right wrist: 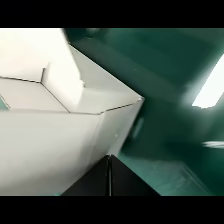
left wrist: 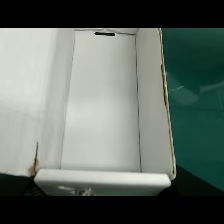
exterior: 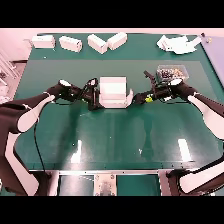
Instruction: Fold the box and place the chain.
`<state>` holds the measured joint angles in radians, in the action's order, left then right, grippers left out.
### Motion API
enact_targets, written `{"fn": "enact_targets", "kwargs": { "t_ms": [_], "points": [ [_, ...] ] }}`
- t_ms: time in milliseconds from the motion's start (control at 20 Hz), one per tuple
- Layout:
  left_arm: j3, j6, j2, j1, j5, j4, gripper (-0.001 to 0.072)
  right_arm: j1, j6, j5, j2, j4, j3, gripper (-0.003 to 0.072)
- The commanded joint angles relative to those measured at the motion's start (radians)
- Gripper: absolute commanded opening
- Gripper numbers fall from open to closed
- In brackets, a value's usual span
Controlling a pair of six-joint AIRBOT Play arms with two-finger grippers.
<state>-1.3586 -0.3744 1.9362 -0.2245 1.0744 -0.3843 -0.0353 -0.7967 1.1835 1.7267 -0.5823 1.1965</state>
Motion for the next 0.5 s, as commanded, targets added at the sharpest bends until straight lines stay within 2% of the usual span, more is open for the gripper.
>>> {"fn": "enact_targets", "kwargs": {
  "t_ms": [0, 400, 450],
  "points": [
    [-0.001, 0.0, 0.0, 0.0, 0.0, 0.0, 0.0634, -0.045, -0.085, -0.005, -0.045, -0.108, 0.034, 0.0007],
    [-0.001, 0.0, 0.0, 0.0, 0.0, 0.0, 0.0634, -0.063, -0.139, -0.005, -0.089, -0.144, 0.082, 0.0011],
    [-0.001, 0.0, 0.0, 0.0, 0.0, 0.0, 0.0634, -0.063, -0.138, -0.005, -0.089, -0.144, 0.08, 0.0061]
  ]
}}
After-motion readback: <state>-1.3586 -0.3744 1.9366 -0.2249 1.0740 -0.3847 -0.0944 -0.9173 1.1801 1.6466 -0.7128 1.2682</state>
